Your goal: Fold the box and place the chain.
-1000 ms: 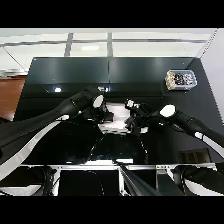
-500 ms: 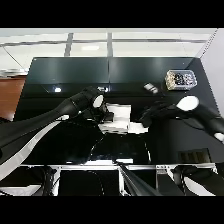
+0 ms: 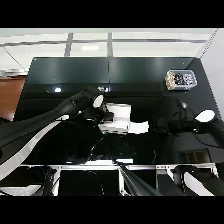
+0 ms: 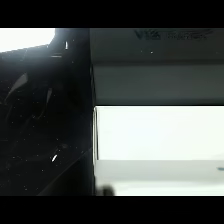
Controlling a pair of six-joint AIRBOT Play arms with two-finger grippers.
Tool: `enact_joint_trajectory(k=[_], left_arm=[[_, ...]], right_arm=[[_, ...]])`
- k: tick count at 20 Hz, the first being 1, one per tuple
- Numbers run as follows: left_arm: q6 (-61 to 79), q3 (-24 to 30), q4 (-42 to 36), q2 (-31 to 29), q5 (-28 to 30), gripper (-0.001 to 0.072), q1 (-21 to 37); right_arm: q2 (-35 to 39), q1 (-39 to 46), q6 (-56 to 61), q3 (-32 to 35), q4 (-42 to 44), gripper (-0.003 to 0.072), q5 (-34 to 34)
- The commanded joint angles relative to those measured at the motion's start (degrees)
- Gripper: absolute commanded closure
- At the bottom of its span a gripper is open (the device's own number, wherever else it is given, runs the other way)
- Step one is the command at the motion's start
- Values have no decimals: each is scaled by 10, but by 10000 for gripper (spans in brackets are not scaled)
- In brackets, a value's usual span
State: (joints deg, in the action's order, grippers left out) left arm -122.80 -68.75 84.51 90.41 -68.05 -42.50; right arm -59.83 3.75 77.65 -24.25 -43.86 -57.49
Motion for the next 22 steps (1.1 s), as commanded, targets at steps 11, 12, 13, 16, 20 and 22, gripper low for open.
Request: enact_joint_trajectory(k=[11, 12, 13, 16, 20, 22], left_arm=[[0, 0, 0, 0, 0, 683, 1], [0, 0, 0, 0, 0, 684, 1], [0, 0, 0, 0, 0, 683, 1], [0, 0, 0, 0, 0, 683, 1], [0, 0, 0, 0, 0, 683, 1], [0, 0, 0, 0, 0, 683, 1]], right_arm=[[-43, -114, -116, -46, 158, 111, 21], [-43, -114, -130, -54, 169, 107, 10], [-43, -114, -136, -59, 184, 107, 4], [-43, -123, -137, -72, 210, 128, 5], [-43, -164, -101, -92, 207, 263, 17], [-43, -186, -68, -106, 176, 264, 30]])
